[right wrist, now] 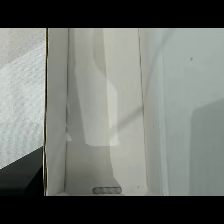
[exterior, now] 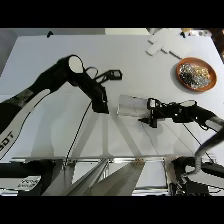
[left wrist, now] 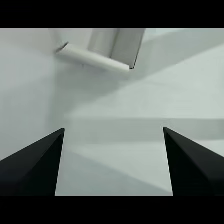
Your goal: Fold the box and place the chain.
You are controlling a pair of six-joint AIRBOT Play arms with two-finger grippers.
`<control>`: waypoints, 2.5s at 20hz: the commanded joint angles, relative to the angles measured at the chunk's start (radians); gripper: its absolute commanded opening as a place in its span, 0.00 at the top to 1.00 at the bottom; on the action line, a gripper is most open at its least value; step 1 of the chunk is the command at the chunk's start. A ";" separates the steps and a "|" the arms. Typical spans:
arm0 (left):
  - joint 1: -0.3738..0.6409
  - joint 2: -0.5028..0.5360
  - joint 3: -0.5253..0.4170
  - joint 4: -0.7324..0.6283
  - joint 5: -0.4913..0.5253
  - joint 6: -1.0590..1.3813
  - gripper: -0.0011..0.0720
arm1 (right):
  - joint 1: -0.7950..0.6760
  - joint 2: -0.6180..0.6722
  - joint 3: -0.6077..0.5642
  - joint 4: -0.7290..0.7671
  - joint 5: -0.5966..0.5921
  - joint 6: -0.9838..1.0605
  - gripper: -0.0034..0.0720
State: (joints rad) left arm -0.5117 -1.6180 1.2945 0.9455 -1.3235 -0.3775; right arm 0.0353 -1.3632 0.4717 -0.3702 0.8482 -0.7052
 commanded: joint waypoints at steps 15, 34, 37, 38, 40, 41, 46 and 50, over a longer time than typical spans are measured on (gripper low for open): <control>-0.007 -0.169 -0.059 -0.238 0.220 0.599 0.02 | 0.000 0.000 0.000 0.000 0.001 0.000 0.35; -0.058 -0.194 -0.064 -0.238 0.197 0.410 0.02 | 0.000 0.000 0.000 0.000 0.000 0.000 0.35; -0.062 -0.194 -0.074 -0.264 0.236 0.402 0.02 | 0.000 0.000 0.000 0.000 0.001 0.000 0.35; -0.063 -0.195 -0.074 -0.267 0.246 0.402 0.03 | 0.000 0.000 0.000 0.000 0.001 0.000 0.35; -0.063 -0.195 -0.074 -0.268 0.251 0.403 0.03 | 0.000 0.000 0.000 0.000 0.001 0.000 0.35; -0.063 -0.198 -0.074 -0.268 0.250 0.403 0.03 | 0.000 0.000 0.000 0.000 0.001 0.000 0.35; -0.077 -0.216 -0.074 -0.266 0.241 0.403 0.60 | 0.000 0.000 0.000 0.000 0.001 0.000 0.35; -0.107 -0.217 -0.074 -0.258 0.237 0.402 0.90 | 0.000 0.000 0.000 0.000 0.000 0.000 0.35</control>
State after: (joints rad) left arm -0.6006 -1.8297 1.2217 0.6785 -1.0897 0.0265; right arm 0.0353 -1.3632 0.4713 -0.3695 0.8501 -0.7040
